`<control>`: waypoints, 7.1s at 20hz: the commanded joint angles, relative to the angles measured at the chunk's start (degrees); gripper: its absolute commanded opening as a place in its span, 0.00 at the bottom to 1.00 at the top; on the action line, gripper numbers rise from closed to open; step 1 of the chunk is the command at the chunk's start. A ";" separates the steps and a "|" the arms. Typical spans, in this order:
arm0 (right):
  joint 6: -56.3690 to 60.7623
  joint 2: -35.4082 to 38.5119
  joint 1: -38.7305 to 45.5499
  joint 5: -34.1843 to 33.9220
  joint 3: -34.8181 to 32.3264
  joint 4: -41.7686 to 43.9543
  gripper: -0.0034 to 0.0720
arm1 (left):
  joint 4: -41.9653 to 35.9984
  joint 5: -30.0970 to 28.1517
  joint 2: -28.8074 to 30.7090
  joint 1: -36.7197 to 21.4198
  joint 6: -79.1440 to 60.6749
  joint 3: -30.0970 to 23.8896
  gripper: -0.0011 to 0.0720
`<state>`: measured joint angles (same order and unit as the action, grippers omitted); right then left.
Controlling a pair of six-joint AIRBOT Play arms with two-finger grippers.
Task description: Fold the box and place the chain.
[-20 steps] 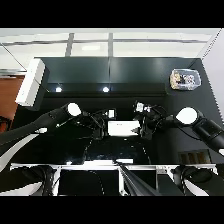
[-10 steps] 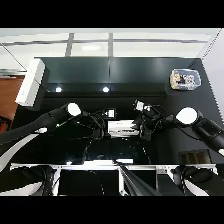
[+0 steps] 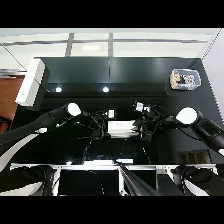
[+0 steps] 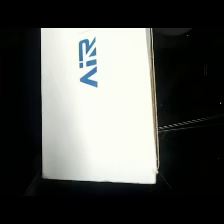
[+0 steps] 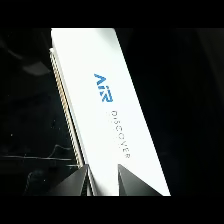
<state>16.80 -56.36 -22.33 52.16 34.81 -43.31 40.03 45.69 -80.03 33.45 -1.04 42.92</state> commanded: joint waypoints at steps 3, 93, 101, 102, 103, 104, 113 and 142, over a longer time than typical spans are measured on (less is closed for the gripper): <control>0.15 0.02 -0.07 0.98 0.07 -0.50 0.31 | -0.02 -0.02 0.00 -0.02 0.15 -0.02 0.56; 46.16 11.04 33.27 12.13 10.40 -8.83 0.07 | 8.79 3.89 -3.52 11.41 25.33 17.25 0.99; 46.16 11.04 33.27 12.13 10.34 -8.83 0.07 | 9.01 5.18 -3.52 11.54 25.33 17.25 0.99; 46.16 11.04 33.27 12.11 10.34 -8.83 0.07 | 9.01 5.33 -3.52 11.54 25.33 17.25 0.99; 46.16 11.04 33.27 12.13 10.34 -8.83 0.07 | 9.01 5.33 -3.54 11.54 25.33 17.25 0.99; 46.16 11.04 33.27 12.11 10.34 -8.83 0.07 | 9.01 5.35 -3.54 11.54 25.33 17.25 0.99; 46.18 11.04 33.27 12.13 10.34 -8.83 0.07 | 10.08 5.38 -5.29 14.47 25.31 17.25 0.99; 45.88 11.04 33.29 12.09 10.34 -9.22 0.07 | 53.35 28.20 19.96 -34.25 71.67 6.95 0.47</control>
<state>62.89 -45.36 10.96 64.27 45.15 -52.40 87.33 70.54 -64.88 12.32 64.16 54.04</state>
